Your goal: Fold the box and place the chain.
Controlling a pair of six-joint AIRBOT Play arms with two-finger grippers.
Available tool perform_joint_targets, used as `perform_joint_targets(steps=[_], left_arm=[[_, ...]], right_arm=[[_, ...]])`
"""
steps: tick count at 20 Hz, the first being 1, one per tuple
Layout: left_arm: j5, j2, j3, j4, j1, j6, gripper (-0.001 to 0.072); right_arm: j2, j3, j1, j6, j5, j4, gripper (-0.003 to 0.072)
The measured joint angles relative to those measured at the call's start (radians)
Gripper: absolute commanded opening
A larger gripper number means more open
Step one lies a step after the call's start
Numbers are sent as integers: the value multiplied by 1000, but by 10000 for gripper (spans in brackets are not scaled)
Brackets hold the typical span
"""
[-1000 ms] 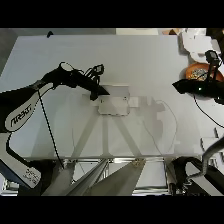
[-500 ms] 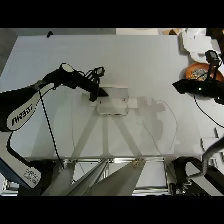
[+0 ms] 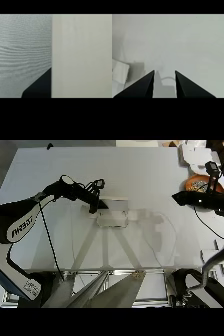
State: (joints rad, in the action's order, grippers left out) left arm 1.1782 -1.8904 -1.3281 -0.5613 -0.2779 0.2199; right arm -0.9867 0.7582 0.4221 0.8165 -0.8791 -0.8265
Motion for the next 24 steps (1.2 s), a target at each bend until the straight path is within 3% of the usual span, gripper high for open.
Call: perform_joint_targets(steps=[1,3,5,8,13,17,18,24], left_arm=[[0,0,0,0,0,0,12],[0,0,0,0,0,0,12],[0,0,0,0,0,0,12],[0,0,0,0,0,0,12],[0,0,0,0,0,0,12],[0,0,0,0,0,0,12],[0,0,0,0,0,0,12],[0,0,0,0,0,0,12]], right_arm=[[6,8,-8,-27,-35,7,306],[20,24,-34,-86,-113,16,422],[31,34,-75,-159,-200,19,429],[38,40,-155,-266,-302,16,535],[42,43,-324,-375,-365,-59,559],[40,43,-464,-431,-343,-168,616],[39,43,-495,-438,-322,-186,672],[-38,41,-640,-455,-136,-257,693]])
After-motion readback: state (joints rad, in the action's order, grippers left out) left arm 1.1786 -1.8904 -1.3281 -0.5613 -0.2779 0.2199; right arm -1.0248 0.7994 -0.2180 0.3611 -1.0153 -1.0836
